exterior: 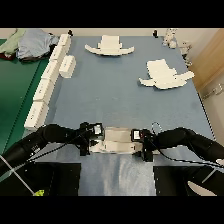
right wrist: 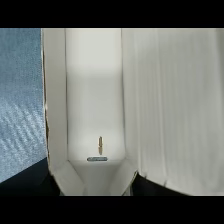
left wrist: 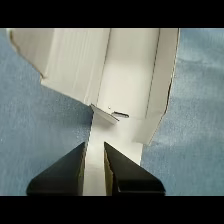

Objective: Fold the box.

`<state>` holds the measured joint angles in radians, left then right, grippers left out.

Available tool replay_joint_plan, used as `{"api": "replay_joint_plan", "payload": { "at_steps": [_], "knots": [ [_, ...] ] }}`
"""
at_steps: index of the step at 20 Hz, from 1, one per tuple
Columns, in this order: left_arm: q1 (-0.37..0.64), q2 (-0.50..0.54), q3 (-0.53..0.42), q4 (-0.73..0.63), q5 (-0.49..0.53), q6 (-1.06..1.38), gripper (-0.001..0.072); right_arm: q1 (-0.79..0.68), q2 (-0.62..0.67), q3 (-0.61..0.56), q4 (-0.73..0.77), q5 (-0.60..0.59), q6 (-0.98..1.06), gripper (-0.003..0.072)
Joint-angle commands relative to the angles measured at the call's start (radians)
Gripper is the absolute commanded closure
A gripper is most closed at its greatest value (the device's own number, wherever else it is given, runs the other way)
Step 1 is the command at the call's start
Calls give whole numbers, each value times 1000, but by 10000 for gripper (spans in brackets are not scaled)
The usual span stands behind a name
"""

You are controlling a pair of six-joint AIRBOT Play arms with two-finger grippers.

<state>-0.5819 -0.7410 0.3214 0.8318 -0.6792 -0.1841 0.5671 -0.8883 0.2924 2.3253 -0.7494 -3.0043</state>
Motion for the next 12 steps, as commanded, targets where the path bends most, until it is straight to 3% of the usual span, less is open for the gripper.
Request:
{"api": "replay_joint_plan", "payload": {
  "at_steps": [1, 6, 8, 11, 12],
  "knots": [
    [51, 31, 0, 69, -91, -46, 264, 0, 0, 0, 1, 0, 1, 179],
    [-3, 31, 1, 34, -170, -42, 242, 0, 0, 0, 1, 0, 1, 179],
    [-46, 27, 0, -14, -138, -41, 242, 0, 0, 0, 1, 0, 1, 179],
    [-94, -9, 1, -90, -12, -41, 248, 0, 0, 0, 1, 0, 1, 179],
    [-105, -29, 1, -100, 17, -40, 396, 0, 0, 0, 1, 0, 1, 179]
  ]
}}
